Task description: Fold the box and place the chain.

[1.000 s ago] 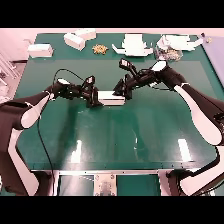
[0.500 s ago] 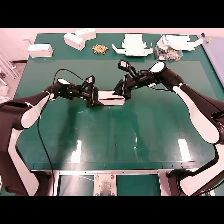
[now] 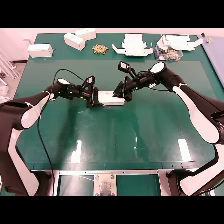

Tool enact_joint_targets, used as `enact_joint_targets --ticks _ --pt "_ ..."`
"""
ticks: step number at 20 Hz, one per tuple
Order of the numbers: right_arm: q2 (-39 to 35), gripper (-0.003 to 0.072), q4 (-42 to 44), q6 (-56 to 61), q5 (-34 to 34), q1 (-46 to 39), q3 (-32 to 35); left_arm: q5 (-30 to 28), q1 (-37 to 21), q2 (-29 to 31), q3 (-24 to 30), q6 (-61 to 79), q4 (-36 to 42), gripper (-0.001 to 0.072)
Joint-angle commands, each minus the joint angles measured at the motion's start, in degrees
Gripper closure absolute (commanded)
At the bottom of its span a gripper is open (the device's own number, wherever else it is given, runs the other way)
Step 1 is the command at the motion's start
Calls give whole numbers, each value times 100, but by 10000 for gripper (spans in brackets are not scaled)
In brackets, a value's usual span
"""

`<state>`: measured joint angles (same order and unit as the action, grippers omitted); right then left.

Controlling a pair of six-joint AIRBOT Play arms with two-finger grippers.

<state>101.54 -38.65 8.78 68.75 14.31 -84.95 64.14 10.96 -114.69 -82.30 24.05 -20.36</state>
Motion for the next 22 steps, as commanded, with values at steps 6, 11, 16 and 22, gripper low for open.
enact_joint_targets --ticks 6,11,16,22 --pt "2 475 -76 15 -374 0 -2 0 0 4 0 -11 2 308" --pt "2 375 -74 13 -315 4 -118 0 -2 4 0 -11 2 307" --pt "2 404 -74 -50 -339 4 -131 0 0 4 -2 -11 2 307" --pt "2 427 -72 -48 -369 4 -278 0 0 4 0 -11 2 308"
